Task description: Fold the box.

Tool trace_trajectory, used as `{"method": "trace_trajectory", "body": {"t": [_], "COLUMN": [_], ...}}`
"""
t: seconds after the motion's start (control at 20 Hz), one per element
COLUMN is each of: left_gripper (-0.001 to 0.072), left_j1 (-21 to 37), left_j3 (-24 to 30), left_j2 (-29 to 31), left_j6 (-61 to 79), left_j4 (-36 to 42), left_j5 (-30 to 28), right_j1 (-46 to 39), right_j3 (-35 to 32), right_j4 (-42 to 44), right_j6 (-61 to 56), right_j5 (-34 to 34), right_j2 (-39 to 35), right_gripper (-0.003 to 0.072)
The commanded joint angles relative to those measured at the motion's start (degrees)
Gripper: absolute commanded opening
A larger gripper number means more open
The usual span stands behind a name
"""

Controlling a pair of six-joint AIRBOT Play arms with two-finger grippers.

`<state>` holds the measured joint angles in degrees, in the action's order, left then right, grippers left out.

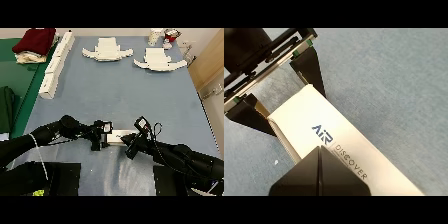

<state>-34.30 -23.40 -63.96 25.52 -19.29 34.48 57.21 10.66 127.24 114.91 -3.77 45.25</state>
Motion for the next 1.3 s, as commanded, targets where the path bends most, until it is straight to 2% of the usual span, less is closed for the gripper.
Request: {"method": "trace_trajectory", "body": {"t": [0.0, 0.45, 0.75, 0.95, 1.25], "left_gripper": [0.0464, 0.0465, 0.0465, 0.0464, 0.0465], "left_j1": [0.00, 0.00, 0.00, 0.00, 0.00], "left_j3": [-0.04, -0.04, -0.04, -0.04, -0.04], "left_j2": [-0.02, -0.02, -0.02, -0.02, -0.02], "left_j6": [-0.02, -0.02, -0.02, -0.02, -0.02], "left_j4": [0.02, 0.02, 0.02, 0.02, 0.02], "left_j5": [0.00, -0.02, 0.00, 0.00, -0.02], "right_j1": [0.04, 0.00, -1.33, -8.87, -26.01], "right_j3": [0.76, 3.80, 4.00, 9.01, 24.52], "right_j4": [-0.37, -2.01, -4.33, -8.68, -23.61], "right_j6": [0.02, 0.20, 0.17, 0.07, -12.41], "right_j5": [-0.74, -0.79, -2.97, -18.23, -45.92], "right_j2": [0.02, -0.17, -5.01, -4.81, -1.16], "right_gripper": [0.0019, 0.0018, 0.0019, 0.0018, 0.0019]}}
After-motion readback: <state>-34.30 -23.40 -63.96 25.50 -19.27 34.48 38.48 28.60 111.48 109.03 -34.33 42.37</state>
